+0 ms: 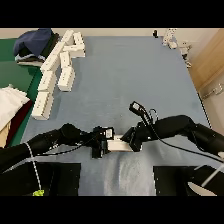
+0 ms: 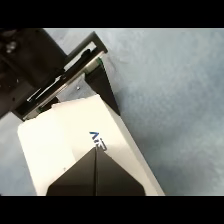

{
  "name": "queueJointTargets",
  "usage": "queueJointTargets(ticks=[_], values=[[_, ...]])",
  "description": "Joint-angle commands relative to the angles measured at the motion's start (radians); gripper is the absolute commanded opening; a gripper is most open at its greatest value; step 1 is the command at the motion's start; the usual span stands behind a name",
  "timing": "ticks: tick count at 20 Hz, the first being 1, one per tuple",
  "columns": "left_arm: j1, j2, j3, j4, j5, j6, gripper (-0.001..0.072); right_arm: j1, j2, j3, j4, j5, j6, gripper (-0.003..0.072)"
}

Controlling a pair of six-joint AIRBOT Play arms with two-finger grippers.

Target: Fold the box.

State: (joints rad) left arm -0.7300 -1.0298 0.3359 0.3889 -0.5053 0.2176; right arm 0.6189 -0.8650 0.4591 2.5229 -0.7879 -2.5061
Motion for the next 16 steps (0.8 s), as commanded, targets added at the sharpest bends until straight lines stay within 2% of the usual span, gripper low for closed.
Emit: queueJointTargets(ticks=[1, 5, 10, 12, 13, 14, 15, 16], values=[[0.0, 0.0, 0.001, 0.0, 0.0, 0.0, 0.0477, 0.102, 0.137, -0.085, -0.069, 0.188, -0.099, 0.0002], [0.0, 0.0, 0.001, 0.0, 0.0, 0.0, 0.0477, 0.188, 0.159, -0.089, -0.238, 0.206, -0.105, 0.0029], [0.0, 0.0, 0.001, 0.0, 0.0, 0.0, 0.0477, 0.252, 0.124, -0.085, -0.344, 0.213, -0.106, 0.0031], [0.0, 0.0, 0.001, 0.0, 0.0, 0.0, 0.0477, 0.262, 0.132, -0.077, -0.356, 0.213, -0.12, 0.01], [0.0, 0.0, 0.001, 0.0, 0.0, 0.0, 0.0477, 0.262, 0.14, -0.074, -0.354, 0.212, -0.146, 0.0102], [0.0, 0.0, 0.001, 0.0, 0.0, 0.0, 0.0477, 0.262, 0.146, -0.071, -0.355, 0.212, -0.167, 0.0197], [0.0, 0.0, 0.001, 0.0, 0.0, 0.0, 0.0477, 0.262, 0.15, -0.071, -0.354, 0.212, -0.203, 0.0408], [0.0, 0.0, 0.001, 0.0, 0.0, 0.0, 0.0477, 0.262, 0.149, -0.071, -0.353, 0.208, -0.238, 0.0477]])
